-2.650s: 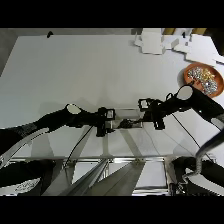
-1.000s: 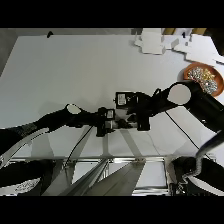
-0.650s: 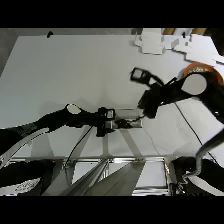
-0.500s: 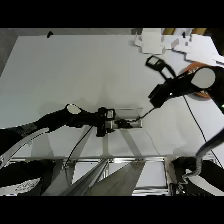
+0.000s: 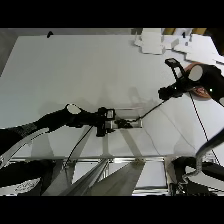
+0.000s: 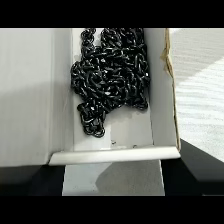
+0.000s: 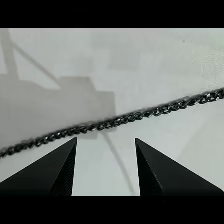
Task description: Fold the box and place the chain.
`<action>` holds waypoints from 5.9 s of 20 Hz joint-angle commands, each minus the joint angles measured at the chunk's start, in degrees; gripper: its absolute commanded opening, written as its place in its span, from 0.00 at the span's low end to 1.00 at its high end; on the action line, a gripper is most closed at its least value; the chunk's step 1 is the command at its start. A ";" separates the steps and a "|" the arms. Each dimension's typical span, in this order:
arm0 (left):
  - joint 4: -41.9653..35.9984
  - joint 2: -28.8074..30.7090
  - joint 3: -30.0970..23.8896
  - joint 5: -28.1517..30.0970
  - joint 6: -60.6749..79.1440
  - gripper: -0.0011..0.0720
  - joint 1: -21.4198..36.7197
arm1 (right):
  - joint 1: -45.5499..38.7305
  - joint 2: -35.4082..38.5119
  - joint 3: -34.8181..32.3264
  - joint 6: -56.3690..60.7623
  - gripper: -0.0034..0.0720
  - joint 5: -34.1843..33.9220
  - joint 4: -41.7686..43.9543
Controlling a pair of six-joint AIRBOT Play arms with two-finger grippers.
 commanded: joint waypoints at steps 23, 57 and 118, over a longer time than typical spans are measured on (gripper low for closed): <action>0.00 0.04 -0.02 -0.02 0.00 0.30 0.02 | 2.60 -5.03 0.00 3.17 0.06 3.52 -9.57; 0.00 0.04 -0.02 0.00 0.00 0.30 0.02 | 33.05 20.52 -0.04 1.05 0.06 2.58 14.14; 0.00 0.04 -0.02 0.02 0.00 0.30 0.02 | 7.65 7.89 -9.11 4.92 0.39 -2.51 -5.75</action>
